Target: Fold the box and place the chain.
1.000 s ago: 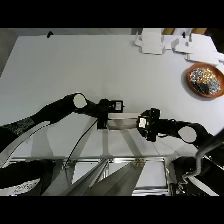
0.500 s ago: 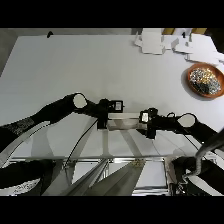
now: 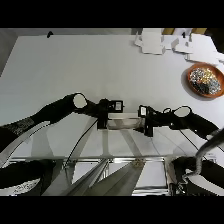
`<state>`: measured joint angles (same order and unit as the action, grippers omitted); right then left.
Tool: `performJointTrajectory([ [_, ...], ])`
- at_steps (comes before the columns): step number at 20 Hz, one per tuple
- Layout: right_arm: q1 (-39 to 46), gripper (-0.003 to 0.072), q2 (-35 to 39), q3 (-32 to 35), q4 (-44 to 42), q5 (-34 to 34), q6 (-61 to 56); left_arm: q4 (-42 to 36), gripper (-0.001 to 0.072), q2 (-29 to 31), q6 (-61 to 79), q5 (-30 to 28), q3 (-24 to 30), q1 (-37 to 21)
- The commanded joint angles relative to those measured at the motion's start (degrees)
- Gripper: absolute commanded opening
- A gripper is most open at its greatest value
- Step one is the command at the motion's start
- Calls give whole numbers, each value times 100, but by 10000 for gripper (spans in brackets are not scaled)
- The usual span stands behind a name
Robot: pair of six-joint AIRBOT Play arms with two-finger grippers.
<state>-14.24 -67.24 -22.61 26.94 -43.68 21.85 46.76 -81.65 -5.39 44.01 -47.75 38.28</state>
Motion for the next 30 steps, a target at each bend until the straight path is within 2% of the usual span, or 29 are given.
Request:
performJointTrajectory([
  [1, 109, 642, -140, -55, -52, -247, 284, 2, 14, 2, 0, -2, 0, 2],
  [10, 107, 630, -337, -55, -173, -361, 577, 0, 14, 2, 0, -2, 0, 2],
  [12, 26, 543, -341, -55, -210, -363, 728, 0, 14, 2, 0, -2, 0, 2],
  [17, -63, 507, -503, -55, -275, -321, 737, 0, 14, 2, 0, -2, 0, 2],
  [19, -63, 399, -503, -55, -275, -321, 734, 0, 14, 2, 0, -4, 0, 2],
  [20, -63, 390, -503, -55, -275, -321, 732, 2, 14, 2, 0, -2, 0, 2],
  [25, -61, 397, -503, -52, -142, -313, 656, 2, 14, 2, 0, -2, 0, 2],
  [27, 22, 465, -503, -52, -127, -341, 649, 0, 14, 2, 0, -4, 0, 2],
  [28, 52, 552, -503, -52, -127, -348, 649, 2, 14, 2, 0, -4, 0, 2],
  [29, 57, 588, -503, -52, -133, -348, 651, 2, 14, 2, 0, -2, 0, 2],
  [30, 57, 588, -503, -52, -151, -352, 654, 0, 14, 2, 0, -2, 0, 2],
])
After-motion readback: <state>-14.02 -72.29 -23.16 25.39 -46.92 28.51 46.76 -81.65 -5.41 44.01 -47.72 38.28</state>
